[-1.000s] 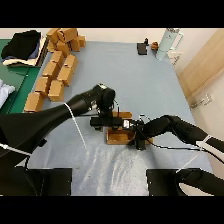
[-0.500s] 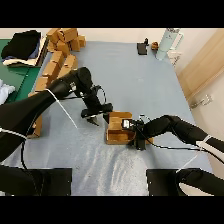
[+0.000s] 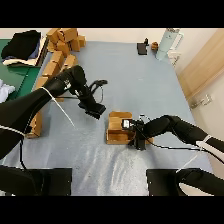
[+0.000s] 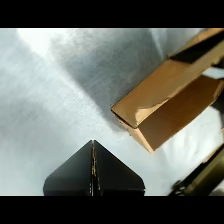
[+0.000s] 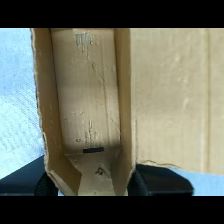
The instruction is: Fold the box.
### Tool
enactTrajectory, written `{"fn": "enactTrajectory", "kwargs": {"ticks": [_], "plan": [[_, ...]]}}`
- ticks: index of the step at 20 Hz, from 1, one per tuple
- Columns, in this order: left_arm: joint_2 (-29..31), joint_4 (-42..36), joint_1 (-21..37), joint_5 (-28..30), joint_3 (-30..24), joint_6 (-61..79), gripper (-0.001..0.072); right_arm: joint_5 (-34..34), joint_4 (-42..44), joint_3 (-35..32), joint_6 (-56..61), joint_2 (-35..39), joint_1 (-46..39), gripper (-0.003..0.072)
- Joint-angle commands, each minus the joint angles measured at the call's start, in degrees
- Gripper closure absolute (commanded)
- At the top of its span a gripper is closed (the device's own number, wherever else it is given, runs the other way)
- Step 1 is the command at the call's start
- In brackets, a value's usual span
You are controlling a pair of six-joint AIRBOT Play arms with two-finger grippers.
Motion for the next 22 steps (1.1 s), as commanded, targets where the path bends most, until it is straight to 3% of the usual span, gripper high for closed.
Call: {"fn": "enactTrajectory", "kwargs": {"ticks": [1,3,6,7,9,10,11,15,17,19,22], "plan": [[1.2,1.2,-5.1,3.7,-2.6,17.0,0.0699,0.0,0.0,0.0,0.0,0.0,0.0,0.0235],[3.2,-2.1,-5.7,6.2,-6.0,24.5,0.0701,0.0,0.0,0.0,0.0,0.0,0.0,0.0235],[7.5,-2.6,-0.5,16.7,-16.7,34.9,0.0700,0.0,0.0,0.0,0.0,0.0,0.0,0.0235],[8.6,-4.2,0.7,19.3,-20.1,42.9,0.0697,0.0,0.0,0.0,0.0,0.0,0.0,0.0235],[9.6,-11.6,1.6,19.4,-24.7,60.8,0.0678,0.0,0.0,0.0,0.0,0.0,0.0,0.0235],[9.7,-16.2,1.6,19.8,-26.5,68.0,0.0328,0.0,0.0,0.0,0.0,0.0,0.0,0.0235],[9.7,-20.3,1.4,22.3,-28.2,73.3,0.0092,0.0,0.0,0.0,0.0,0.0,0.0,0.0235],[10.8,-26.0,1.5,27.7,-33.4,81.6,0.0086,0.0,0.0,0.0,0.0,0.0,0.0,0.0235],[13.4,-29.9,1.5,28.5,-37.5,86.8,0.0010,0.0,0.0,0.0,0.0,0.0,0.0,0.0235],[15.3,-36.4,1.5,29.8,-41.4,92.8,0.0009,0.0,0.0,0.0,0.0,0.0,0.0,0.0235],[15.4,-42.0,1.0,31.2,-42.5,96.1,0.0009,0.0,0.0,0.0,0.0,0.0,0.0,0.0235]]}}
